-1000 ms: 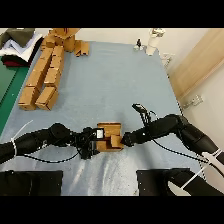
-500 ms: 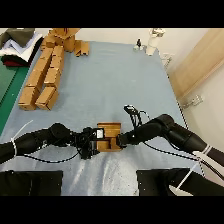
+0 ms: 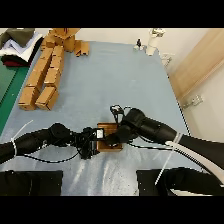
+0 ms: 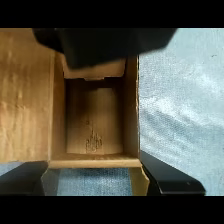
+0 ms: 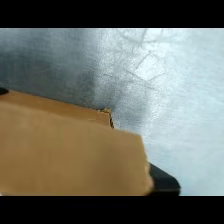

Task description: Fold the box.

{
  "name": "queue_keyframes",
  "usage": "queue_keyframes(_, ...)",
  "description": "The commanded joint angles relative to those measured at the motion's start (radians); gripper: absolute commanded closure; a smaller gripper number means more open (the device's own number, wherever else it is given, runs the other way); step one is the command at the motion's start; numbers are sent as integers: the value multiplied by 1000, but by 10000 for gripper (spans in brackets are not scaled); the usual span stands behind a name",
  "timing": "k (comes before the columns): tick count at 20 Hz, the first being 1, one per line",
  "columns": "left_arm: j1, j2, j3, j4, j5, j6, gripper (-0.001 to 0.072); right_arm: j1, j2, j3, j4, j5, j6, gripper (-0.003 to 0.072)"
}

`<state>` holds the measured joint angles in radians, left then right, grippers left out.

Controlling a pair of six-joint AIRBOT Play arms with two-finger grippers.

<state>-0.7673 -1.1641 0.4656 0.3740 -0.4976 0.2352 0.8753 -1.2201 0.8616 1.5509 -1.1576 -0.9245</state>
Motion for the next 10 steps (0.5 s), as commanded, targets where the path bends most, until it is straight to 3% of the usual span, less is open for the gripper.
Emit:
queue_keyframes(1, 0, 0, 1, 0, 0, 0, 191, 49, -90, 75, -82, -78, 144, 286)
queue_keyframes(4, 0, 0, 1, 0, 0, 0, 191, 50, -126, 87, -79, -62, 203, 287)
queue_keyframes(6, 0, 0, 1, 0, 0, 0, 191, 50, -152, 87, -77, -55, 226, 336)
queue_keyframes(9, 0, 0, 1, 0, 0, 0, 191, 50, -171, 87, -58, -64, 228, 443)
queue_keyframes(10, 0, 0, 1, 0, 0, 0, 191, 50, -171, 87, -58, -68, 228, 550)
